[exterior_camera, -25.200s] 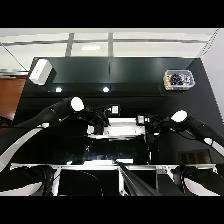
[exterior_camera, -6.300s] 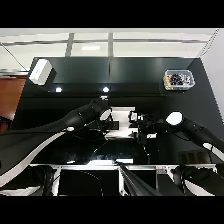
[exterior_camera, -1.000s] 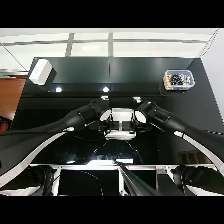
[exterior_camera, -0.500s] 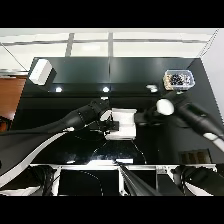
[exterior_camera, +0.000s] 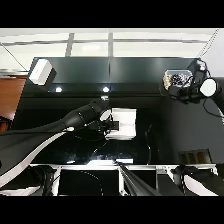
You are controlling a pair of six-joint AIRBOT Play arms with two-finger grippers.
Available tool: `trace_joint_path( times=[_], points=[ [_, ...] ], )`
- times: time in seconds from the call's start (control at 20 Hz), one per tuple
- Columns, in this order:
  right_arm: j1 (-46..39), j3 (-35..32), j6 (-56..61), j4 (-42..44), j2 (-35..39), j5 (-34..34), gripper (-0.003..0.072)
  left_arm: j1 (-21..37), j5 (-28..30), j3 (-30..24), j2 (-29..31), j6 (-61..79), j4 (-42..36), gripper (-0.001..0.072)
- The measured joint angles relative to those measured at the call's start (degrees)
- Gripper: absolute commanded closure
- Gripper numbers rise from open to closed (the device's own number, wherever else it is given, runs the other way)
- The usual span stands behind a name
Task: Fold the box and place the chain.
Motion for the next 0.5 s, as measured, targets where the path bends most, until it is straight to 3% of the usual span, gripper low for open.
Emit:
trace_joint_path(
  times=[0.25,0.5],
  points=[
    [-5.4,13.8,-4.5,-2.0,-13.7,-1.6,0.0033,0.0,0.0,0.0,0.0,0.0,0.0,0.0684],
    [-7.6,31.2,-5.4,-2.4,-28.1,3.7,0.0034,0.0,0.0,0.0,0.0,0.0,0.0,0.0684]
  ],
)
